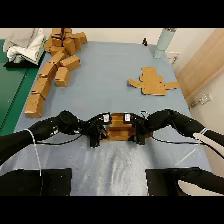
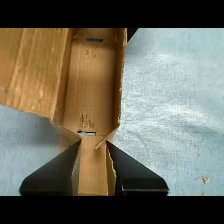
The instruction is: Fold the box.
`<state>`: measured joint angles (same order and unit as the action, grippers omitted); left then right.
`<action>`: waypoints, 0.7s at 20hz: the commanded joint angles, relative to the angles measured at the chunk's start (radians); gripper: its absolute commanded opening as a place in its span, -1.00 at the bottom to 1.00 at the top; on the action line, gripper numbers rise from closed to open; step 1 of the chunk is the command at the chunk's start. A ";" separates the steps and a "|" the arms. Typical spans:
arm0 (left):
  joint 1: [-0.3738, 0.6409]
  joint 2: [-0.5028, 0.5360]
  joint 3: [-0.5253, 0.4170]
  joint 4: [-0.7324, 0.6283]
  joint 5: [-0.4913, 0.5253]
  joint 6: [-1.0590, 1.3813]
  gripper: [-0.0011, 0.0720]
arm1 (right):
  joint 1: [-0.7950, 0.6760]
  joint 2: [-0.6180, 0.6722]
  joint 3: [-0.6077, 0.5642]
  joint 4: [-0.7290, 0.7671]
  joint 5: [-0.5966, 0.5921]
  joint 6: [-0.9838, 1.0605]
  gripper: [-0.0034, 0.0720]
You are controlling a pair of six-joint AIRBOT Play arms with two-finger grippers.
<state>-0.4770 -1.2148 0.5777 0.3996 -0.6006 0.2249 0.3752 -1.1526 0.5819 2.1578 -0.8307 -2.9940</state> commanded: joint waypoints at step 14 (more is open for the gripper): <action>-0.029 -0.008 0.001 -0.072 0.060 0.179 -0.55 | 0.000 0.000 0.000 0.000 0.000 0.000 0.44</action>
<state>-0.5056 -1.2221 0.5777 0.3561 -0.5442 0.3725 0.3748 -1.1526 0.5819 2.1571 -0.8307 -2.9940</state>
